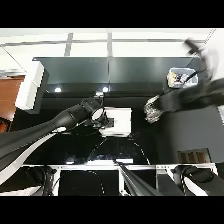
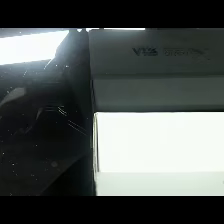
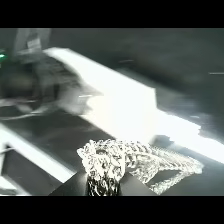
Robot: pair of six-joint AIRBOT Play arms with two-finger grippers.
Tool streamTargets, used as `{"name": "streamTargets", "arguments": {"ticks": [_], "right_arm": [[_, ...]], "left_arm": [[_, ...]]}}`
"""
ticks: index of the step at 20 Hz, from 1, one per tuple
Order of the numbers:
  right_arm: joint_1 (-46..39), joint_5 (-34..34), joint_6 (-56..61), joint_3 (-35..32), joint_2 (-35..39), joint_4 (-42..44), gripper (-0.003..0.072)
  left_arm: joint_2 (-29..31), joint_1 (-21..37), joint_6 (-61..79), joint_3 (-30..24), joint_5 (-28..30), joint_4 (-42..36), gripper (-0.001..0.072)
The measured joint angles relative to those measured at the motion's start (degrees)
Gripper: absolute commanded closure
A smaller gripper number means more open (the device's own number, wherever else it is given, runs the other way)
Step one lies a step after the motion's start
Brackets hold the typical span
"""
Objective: Fold the box and place the chain.
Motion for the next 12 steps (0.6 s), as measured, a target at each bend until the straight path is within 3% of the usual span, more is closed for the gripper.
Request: {"name": "streamTargets", "arguments": {"ticks": [3, 6, 12], "right_arm": [[6.2, -13.6, 0.6, -10.9, 0.9, 6.1, 0.0679], [10.1, -24.8, 1.4, -16.9, 0.1, 9.1, 0.0678], [12.6, -32.7, 1.8, -20.2, -4.0, 11.0, 0.0678]], "left_arm": [[0.0, 0.0, 0.0, 0.0, 0.0, 0.0, 0.0682], [0.0, 0.0, 0.0, 0.0, 0.0, 0.0, 0.0682], [0.0, 0.0, 0.0, 0.0, 0.0, 0.0, 0.0682]]}}
